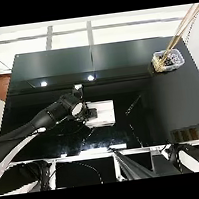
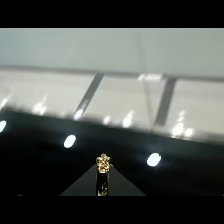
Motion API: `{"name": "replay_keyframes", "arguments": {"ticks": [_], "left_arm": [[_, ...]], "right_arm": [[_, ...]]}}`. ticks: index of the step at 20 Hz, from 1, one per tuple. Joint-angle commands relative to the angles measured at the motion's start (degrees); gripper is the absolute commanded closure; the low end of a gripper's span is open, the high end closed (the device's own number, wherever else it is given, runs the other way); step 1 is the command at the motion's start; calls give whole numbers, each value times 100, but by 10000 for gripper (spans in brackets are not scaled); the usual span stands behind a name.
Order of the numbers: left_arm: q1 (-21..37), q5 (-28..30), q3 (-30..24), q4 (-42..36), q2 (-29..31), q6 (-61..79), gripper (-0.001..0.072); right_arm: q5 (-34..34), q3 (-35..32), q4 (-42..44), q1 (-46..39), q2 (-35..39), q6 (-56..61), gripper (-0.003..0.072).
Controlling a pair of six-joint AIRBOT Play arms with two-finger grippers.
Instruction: Fold the box and place the chain.
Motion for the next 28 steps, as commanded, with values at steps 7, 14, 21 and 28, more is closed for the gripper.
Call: {"name": "replay_keyframes", "arguments": {"ticks": [7, 14, 21, 28], "left_arm": [[0, 20, 2, 15, 0, -28, 678], [-4, 17, 2, -7, 0, -28, 678], [-7, 15, 2, -7, 0, -28, 678], [-7, 15, 2, -7, 0, -26, 678]], "right_arm": [[-527, -2741, 149, 2485, 522, 74, 664], [905, -3744, 667, 3722, -103, 116, 664], [1368, -3744, 664, 3960, -1086, 116, 663], [636, -3742, 251, 3143, -1005, 114, 109]]}}
